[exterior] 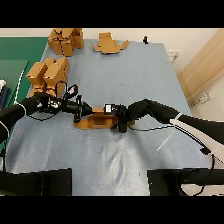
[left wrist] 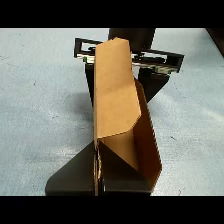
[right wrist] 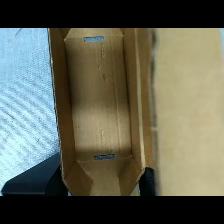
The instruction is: Fold the box.
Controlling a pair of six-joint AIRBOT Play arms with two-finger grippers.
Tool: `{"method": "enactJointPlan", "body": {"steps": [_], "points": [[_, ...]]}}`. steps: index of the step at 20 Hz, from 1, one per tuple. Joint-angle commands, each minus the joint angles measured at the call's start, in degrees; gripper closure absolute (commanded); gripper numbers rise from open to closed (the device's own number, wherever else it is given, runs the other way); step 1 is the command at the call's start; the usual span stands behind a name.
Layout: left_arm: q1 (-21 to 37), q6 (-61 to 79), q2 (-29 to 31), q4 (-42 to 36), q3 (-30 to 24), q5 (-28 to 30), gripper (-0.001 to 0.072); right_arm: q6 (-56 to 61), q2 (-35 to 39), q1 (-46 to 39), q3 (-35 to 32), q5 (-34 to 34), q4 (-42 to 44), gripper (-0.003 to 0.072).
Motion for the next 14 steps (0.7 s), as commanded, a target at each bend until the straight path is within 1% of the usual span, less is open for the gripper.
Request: {"method": "enactJointPlan", "body": {"steps": [1, 4, 5, 6, 7, 8, 9, 12, 13, 14], "points": [[0.0, 0.0, 0.0, 0.0, 0.0, 0.1, 0.0693, 0.0, -0.1, 0.0, 0.0, -1.1, -0.6, 0.0241], [0.0, 0.0, 0.0, 0.0, 0.0, 0.1, 0.0693, 0.0, -0.1, 0.0, 0.0, -1.0, -0.6, 0.0243], [0.0, 0.0, 0.0, 0.0, 0.0, 0.1, 0.0693, 0.0, -0.1, 0.0, 0.0, -1.0, -0.6, 0.0332], [0.0, 0.0, 0.0, -0.1, 0.0, 0.1, 0.0691, 0.0, -0.1, 0.0, 0.0, -1.0, -0.6, 0.0442], [0.1, -0.1, 0.0, -0.3, 0.0, 0.0, 0.0514, 0.0, -0.1, 0.0, 0.0, -1.0, -0.6, 0.0469], [0.3, -1.7, 0.1, -1.6, 0.0, 0.3, 0.0154, 0.0, -0.1, 0.0, 0.0, -1.0, -0.6, 0.0469], [0.6, -4.0, 0.3, -3.5, 0.0, 1.4, 0.0018, 0.0, -0.1, 0.0, 0.0, -1.0, -0.6, 0.0470], [3.6, -6.9, 3.3, -2.2, 0.5, 2.3, 0.0015, 0.0, -0.1, 0.0, 0.0, -0.8, -0.6, 0.0470], [5.1, -9.7, 5.0, -1.1, 0.5, 2.8, 0.0051, 0.0, -0.1, 0.0, 0.0, -0.7, -0.6, 0.0469], [6.7, -13.5, 7.1, 1.5, 0.5, 2.7, 0.0296, 0.0, -0.1, 0.0, 0.0, -0.7, -0.6, 0.0470]]}}
